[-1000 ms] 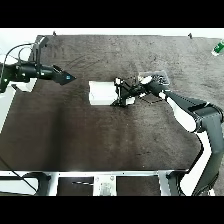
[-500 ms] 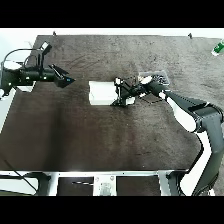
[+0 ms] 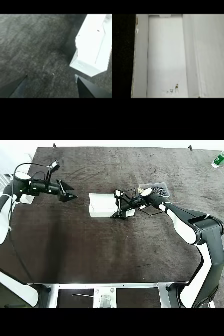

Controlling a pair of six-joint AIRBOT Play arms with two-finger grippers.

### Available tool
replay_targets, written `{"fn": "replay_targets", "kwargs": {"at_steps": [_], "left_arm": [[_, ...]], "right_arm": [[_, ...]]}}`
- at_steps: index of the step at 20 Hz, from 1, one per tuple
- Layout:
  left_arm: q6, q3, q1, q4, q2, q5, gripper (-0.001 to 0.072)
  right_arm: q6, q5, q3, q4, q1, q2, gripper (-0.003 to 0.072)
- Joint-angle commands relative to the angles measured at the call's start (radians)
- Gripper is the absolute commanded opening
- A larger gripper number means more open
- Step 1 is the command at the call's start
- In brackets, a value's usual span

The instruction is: Fold the box and place the chain.

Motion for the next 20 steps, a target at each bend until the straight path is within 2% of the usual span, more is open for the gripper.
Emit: {"fn": "replay_targets", "kwargs": {"at_steps": [1,5,16,20], "left_arm": [[0.064,0.042,-0.001,-0.013,-0.076,-0.066,0.0713],[0.183,0.040,-0.001,-0.010,-0.103,-0.147,0.0715],[0.261,0.040,-0.019,-0.037,-0.119,-0.111,0.0712],[0.292,0.040,-0.069,0.059,-0.121,-0.119,0.0712]], "right_arm": [[0.000,0.000,0.000,0.000,0.000,0.001,0.0589],[0.000,0.000,0.000,0.000,0.001,0.001,0.0589],[0.000,0.000,0.000,0.000,0.000,0.001,0.0589],[0.000,0.000,0.000,0.000,0.000,0.001,0.0589]]}}
